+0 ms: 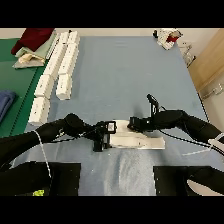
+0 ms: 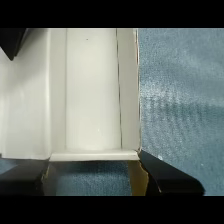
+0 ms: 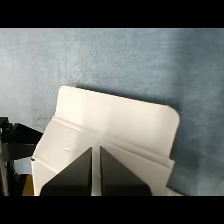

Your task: Fold the box.

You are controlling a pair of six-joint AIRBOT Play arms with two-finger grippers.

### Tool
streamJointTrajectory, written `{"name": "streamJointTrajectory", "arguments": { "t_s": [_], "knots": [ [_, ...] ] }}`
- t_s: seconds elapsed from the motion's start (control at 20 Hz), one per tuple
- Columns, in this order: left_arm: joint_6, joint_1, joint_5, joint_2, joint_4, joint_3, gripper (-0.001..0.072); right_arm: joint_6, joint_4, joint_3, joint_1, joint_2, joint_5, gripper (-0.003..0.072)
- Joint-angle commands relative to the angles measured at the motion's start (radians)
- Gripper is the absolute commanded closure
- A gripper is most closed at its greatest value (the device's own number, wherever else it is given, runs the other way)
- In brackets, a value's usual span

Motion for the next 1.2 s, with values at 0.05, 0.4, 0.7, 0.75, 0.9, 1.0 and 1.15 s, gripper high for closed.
{"name": "streamJointTrajectory", "arguments": {
  "t_s": [0.05,0.4,0.7,0.75,0.9,1.0,1.15],
  "knots": [
    [0.000,0.000,0.000,0.000,0.000,0.000,0.0241,-0.022,-0.005,0.038,0.001,-0.002,-0.004,0.0608],
    [0.000,0.000,0.000,0.000,0.000,0.000,0.0241,-0.132,-0.076,0.113,0.001,0.074,-0.137,0.0683],
    [0.000,0.000,0.000,0.000,0.000,0.000,0.0241,-0.190,-0.343,0.101,0.016,0.362,-0.423,0.0683],
    [0.000,0.000,0.000,0.000,0.000,0.000,0.0240,-0.244,-0.390,0.086,0.033,0.415,-0.497,0.0683],
    [0.000,0.000,0.000,0.000,0.000,0.000,0.0241,-0.420,-0.465,0.025,0.069,0.533,-0.589,0.0255],
    [0.000,0.000,0.000,0.000,0.000,0.000,0.0241,-0.566,-0.532,-0.009,0.076,0.558,-0.565,0.0074],
    [0.000,0.000,0.000,0.000,0.000,0.000,0.0240,-0.683,-0.638,-0.050,0.076,0.529,-0.466,0.0074]
  ]
}}
